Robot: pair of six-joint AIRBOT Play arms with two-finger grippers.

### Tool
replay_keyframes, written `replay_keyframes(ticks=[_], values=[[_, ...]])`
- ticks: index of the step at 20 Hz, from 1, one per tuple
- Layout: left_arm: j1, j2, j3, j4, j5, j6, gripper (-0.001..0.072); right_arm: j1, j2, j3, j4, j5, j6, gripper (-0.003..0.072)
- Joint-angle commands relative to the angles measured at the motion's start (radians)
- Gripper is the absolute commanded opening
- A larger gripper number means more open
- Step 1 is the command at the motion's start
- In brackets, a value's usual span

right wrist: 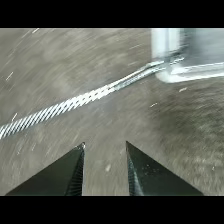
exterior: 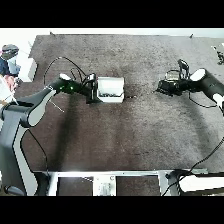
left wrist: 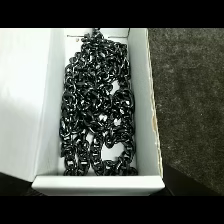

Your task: Fold the box and place the chain.

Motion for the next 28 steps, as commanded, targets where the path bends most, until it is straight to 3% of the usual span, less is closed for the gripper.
replay_keyframes(ticks=[1,10,12,13,19,24,28], values=[[0.000,0.000,0.001,0.000,0.000,0.000,0.0485,-0.012,-0.051,-0.040,0.085,-0.152,0.025,0.0295],[0.000,0.000,0.001,0.000,0.000,0.000,0.0485,0.018,-0.160,-0.012,0.166,-0.334,0.023,0.0290],[0.000,0.000,0.001,0.000,0.000,0.000,0.0485,0.022,-0.166,0.002,0.171,-0.327,0.005,0.0030],[0.000,0.000,0.001,0.000,0.000,0.000,0.0485,0.034,-0.154,0.004,0.174,-0.323,-0.028,0.0028],[0.000,0.000,0.001,0.000,0.000,0.000,0.0485,0.175,0.110,0.004,0.173,-0.194,-0.140,0.0011],[0.000,0.000,0.001,0.000,0.000,0.000,0.0485,0.343,0.346,0.005,0.173,-0.249,-0.163,0.0011],[0.000,0.000,0.001,0.000,0.000,0.000,0.0485,0.449,0.386,0.059,0.169,-0.264,-0.181,0.0011]])
